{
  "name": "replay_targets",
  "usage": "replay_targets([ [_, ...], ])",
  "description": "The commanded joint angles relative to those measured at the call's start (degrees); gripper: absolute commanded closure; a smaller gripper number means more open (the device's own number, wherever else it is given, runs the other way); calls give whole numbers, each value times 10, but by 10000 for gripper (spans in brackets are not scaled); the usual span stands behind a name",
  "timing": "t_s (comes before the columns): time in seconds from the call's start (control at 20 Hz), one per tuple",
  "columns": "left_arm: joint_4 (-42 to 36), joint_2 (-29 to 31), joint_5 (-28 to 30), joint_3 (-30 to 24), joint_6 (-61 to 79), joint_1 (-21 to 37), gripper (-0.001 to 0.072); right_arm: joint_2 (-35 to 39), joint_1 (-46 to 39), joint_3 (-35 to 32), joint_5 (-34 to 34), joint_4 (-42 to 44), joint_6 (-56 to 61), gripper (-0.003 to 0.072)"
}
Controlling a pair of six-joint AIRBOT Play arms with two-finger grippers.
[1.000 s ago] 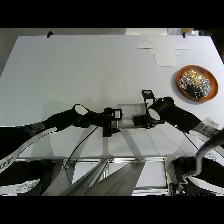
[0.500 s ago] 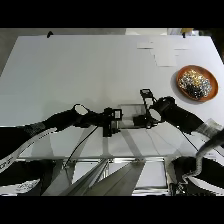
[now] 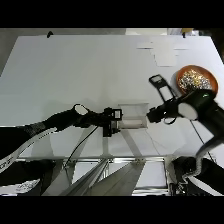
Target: Fold the box and place the chain.
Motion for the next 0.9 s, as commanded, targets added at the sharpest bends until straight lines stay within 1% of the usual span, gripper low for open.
replay_targets([
  [0.0,0,0,0,0,0,0,502,20,-117,84,11,-2,-75,290],
  [0.05,0,0,0,0,0,0,502,17,-163,102,-10,-1,-81,330],
  [0.1,0,0,0,0,0,0,502,12,-203,115,-27,3,-85,390],
  [0.25,0,0,0,0,0,0,502,-14,-306,125,-71,16,-113,400],
  [0.35,0,0,0,0,0,0,502,-47,-354,125,-85,27,-113,400],
  [0.6,0,0,0,0,0,0,502,-155,-412,126,-134,27,-149,399],
  [0.85,0,0,0,0,0,0,502,-278,-447,178,-135,23,-161,399],
])
